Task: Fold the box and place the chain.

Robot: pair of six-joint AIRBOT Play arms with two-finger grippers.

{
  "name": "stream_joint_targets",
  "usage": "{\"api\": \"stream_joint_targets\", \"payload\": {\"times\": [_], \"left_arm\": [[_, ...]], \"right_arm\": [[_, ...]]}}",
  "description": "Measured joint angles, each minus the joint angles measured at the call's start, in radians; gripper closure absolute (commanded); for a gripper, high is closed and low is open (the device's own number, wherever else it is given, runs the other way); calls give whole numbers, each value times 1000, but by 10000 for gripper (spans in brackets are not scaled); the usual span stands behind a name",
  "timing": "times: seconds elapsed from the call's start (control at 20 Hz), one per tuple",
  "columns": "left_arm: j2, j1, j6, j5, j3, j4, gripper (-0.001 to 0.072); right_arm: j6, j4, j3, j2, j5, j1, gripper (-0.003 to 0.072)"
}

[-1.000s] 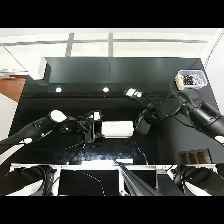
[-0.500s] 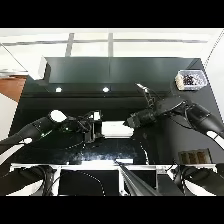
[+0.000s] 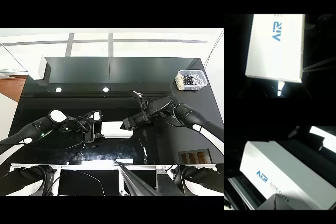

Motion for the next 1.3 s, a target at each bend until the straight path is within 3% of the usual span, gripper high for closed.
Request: {"api": "stream_joint_targets", "payload": {"times": [0.5,0.7,0.75,0.8,0.85,1.05,1.3], "left_arm": [[0,0,-3,-1,0,-1,439],[8,2,-9,1,0,14,435],[14,2,-12,-2,0,21,390],[21,2,-15,-3,0,24,225],[31,2,-18,-5,0,27,10],[86,2,-71,-7,0,48,6],[221,2,-269,-91,16,227,7]], "right_arm": [[0,-16,6,-18,6,0,667],[-3,-41,57,52,-73,-42,667],[-4,-33,69,82,-100,-64,667],[-3,-40,78,117,-131,-95,667],[-4,-34,86,152,-127,-128,667],[0,-34,99,260,-180,-276,667],[4,-33,103,303,-233,-385,667]]}}
